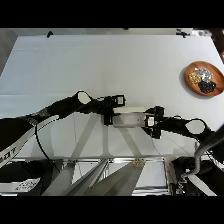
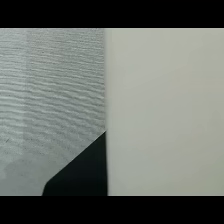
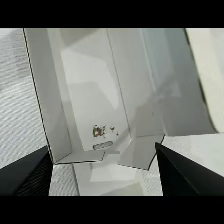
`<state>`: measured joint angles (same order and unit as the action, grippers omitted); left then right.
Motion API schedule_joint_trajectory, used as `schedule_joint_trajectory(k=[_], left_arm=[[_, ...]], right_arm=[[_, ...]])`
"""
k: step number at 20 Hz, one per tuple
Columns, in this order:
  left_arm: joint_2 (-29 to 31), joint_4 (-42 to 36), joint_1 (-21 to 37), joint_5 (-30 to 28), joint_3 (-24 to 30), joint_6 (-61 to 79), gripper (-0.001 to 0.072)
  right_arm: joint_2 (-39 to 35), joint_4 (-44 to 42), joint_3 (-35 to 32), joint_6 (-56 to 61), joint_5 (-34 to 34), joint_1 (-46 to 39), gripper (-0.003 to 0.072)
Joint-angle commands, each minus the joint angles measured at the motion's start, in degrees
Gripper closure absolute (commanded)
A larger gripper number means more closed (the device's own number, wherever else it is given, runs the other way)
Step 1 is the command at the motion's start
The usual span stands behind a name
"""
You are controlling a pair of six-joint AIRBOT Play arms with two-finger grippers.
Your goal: Fold the box and place the chain.
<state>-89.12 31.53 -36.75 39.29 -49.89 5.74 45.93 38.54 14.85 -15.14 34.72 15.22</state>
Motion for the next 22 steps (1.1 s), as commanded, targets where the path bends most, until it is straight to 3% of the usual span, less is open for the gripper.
schedule_joint_trajectory(k=[1,10,16,22], left_arm=[[-0.02,0.00,0.04,0.00,0.00,0.02,0.0696],[-0.02,0.00,0.04,0.00,0.00,0.02,0.0696],[-0.02,0.00,0.04,0.00,0.00,0.02,0.0696],[-0.02,0.00,0.02,0.00,0.00,0.02,0.0696]], right_arm=[[0.04,-1.11,-0.02,-0.63,-1.27,-0.13,0.0005],[0.07,-1.84,-0.02,-2.16,-1.36,-0.13,0.0006],[3.32,-7.41,-0.02,-11.17,-1.66,-0.17,0.0007],[3.54,-7.63,-0.02,-12.61,-0.92,-4.57,0.0018]])
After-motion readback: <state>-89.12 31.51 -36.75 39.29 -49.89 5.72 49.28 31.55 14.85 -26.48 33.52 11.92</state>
